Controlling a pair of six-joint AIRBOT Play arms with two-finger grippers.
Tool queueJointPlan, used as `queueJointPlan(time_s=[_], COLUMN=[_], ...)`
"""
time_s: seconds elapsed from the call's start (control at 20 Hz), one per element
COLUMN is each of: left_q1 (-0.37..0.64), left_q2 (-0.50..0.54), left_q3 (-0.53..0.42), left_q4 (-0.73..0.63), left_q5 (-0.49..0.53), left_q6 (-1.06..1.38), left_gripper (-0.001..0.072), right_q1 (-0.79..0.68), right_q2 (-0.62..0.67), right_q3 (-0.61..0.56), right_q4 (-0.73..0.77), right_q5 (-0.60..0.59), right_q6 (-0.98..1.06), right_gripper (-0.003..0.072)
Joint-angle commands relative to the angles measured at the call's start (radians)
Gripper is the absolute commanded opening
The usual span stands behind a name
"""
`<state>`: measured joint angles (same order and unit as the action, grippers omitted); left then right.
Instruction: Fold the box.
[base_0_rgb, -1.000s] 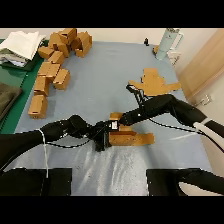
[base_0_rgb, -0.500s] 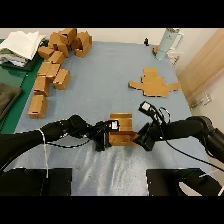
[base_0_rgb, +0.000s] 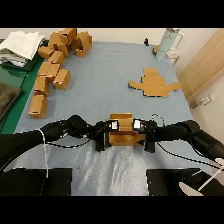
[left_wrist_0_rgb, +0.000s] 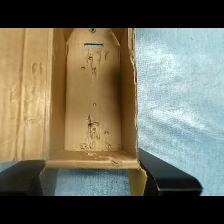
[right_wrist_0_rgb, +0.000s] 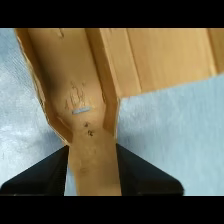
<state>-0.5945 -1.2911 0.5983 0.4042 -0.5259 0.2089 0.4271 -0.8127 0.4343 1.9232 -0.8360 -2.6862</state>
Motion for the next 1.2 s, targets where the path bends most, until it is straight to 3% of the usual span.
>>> queueJointPlan(time_s=[0.0, 0.1, 0.15, 0.2, 0.25, 0.8, 0.9, 0.95, 1.0, 1.1, 1.15], left_q1=[0.0, 0.0, 0.0, 0.0, 0.0, 0.0, 0.0, 0.0, 0.0, 0.0, 0.0], left_q2=[0.0, 0.0, 0.0, 0.0, 0.0, 0.0, 0.0, 0.0, 0.0, 0.0, 0.0], left_q3=[0.001, 0.001, 0.001, 0.001, 0.001, 0.001, 0.001, 0.001, 0.001, 0.001, 0.001], left_q4=[0.0, 0.0, 0.0, 0.0, 0.0, 0.0, 0.0, 0.0, 0.0, 0.0, 0.0], left_q5=[0.0, 0.0, 0.0, 0.0, 0.0, 0.0, 0.0, 0.0, 0.0, 0.0, 0.0], left_q6=[0.0, 0.0, 0.0, 0.0, 0.0, 0.0, 0.0, 0.0, 0.0, 0.0, 0.0], left_gripper=[0.0554, 0.0554, 0.0555, 0.0555, 0.0555, 0.0555, 0.0555, 0.0554, 0.0554, 0.0555, 0.0555], right_q1=[0.039, 0.074, 0.083, 0.085, 0.085, 0.093, 0.093, 0.093, 0.093, 0.093, 0.093], right_q2=[-0.018, -0.018, -0.019, -0.023, -0.027, -0.03, -0.031, -0.035, -0.043, -0.06, -0.065], right_q3=[-0.003, -0.003, -0.003, -0.003, -0.003, -0.004, -0.006, -0.009, -0.012, -0.012, -0.012], right_q4=[0.068, 0.072, 0.072, 0.072, 0.071, 0.161, 0.168, 0.169, 0.176, 0.194, 0.195], right_q5=[0.032, 0.036, 0.049, 0.061, 0.074, 0.137, 0.133, 0.132, 0.132, 0.129, 0.129], right_q6=[-0.116, -0.116, -0.117, -0.117, -0.117, -0.206, -0.206, -0.206, -0.206, -0.208, -0.213], right_gripper=[0.0459, 0.0452, 0.0389, 0.0248, 0.0155, 0.0155, 0.0171, 0.0277, 0.0467, 0.0502, 0.0565])
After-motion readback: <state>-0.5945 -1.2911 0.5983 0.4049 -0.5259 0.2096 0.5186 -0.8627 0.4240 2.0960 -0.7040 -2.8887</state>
